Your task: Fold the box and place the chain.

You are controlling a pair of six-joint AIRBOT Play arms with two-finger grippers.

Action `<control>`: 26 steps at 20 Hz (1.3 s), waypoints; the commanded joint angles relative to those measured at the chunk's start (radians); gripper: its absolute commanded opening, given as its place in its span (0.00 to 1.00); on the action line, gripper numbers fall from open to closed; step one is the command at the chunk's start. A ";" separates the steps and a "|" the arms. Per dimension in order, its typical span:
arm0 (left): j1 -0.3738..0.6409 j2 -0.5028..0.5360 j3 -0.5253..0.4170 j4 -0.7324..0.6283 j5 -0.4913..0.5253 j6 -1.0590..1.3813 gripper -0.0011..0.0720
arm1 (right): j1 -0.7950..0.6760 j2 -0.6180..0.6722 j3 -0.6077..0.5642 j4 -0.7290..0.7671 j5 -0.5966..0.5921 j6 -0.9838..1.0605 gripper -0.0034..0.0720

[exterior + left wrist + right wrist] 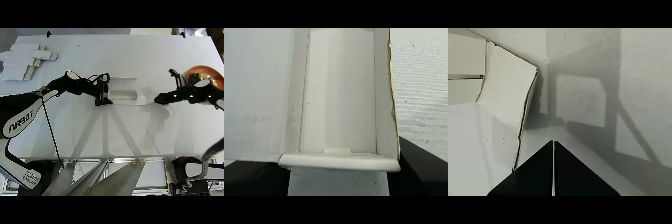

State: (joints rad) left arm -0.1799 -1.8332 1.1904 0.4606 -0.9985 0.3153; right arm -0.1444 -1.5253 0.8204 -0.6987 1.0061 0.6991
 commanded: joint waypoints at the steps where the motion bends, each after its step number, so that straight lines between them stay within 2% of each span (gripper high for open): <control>1: 0.000 0.000 0.000 0.000 0.000 0.000 0.48 | 0.050 -0.081 -0.004 0.190 0.010 -0.084 0.05; 5: 0.000 0.000 0.000 0.000 0.000 0.000 0.48 | 0.066 -0.085 -0.003 0.325 0.068 -0.156 0.06; 8: 0.000 0.000 0.000 0.000 0.000 0.000 0.48 | 0.066 -0.076 -0.003 0.362 0.083 -0.156 0.07; 9: 0.000 0.000 0.000 0.001 0.000 0.000 0.48 | 0.066 -0.072 -0.003 0.374 0.082 -0.156 0.16; 10: 0.000 0.000 0.000 0.000 0.000 0.000 0.48 | 0.066 -0.070 -0.003 0.397 0.081 -0.156 0.35; 11: 0.000 0.000 0.000 0.000 0.000 0.000 0.48 | 0.066 -0.067 -0.003 0.430 0.080 -0.155 0.44; 15: 0.000 0.000 0.000 0.000 0.000 0.000 0.48 | 0.073 -0.067 -0.003 0.472 0.085 -0.159 0.45; 18: 0.000 0.000 0.000 0.000 0.000 0.000 0.48 | 0.092 -0.067 -0.003 0.474 0.087 -0.184 0.52; 19: 0.000 0.000 0.000 0.000 0.000 0.000 0.48 | 0.101 -0.067 -0.003 0.473 0.076 -0.185 0.53; 20: 0.000 0.000 0.000 0.000 0.000 0.000 0.48 | 0.111 -0.067 -0.003 0.472 0.063 -0.198 0.60; 22: 0.000 0.000 0.000 0.000 0.000 0.000 0.48 | 0.131 -0.067 -0.003 0.469 0.026 -0.214 0.66; 26: 0.000 0.000 0.000 0.000 0.000 0.000 0.48 | 0.190 -0.067 -0.003 0.456 -0.083 -0.210 0.68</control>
State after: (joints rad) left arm -0.1799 -1.8332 1.1904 0.4606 -0.9985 0.3153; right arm 0.0090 -1.5932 0.8173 -0.2340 1.0019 0.4953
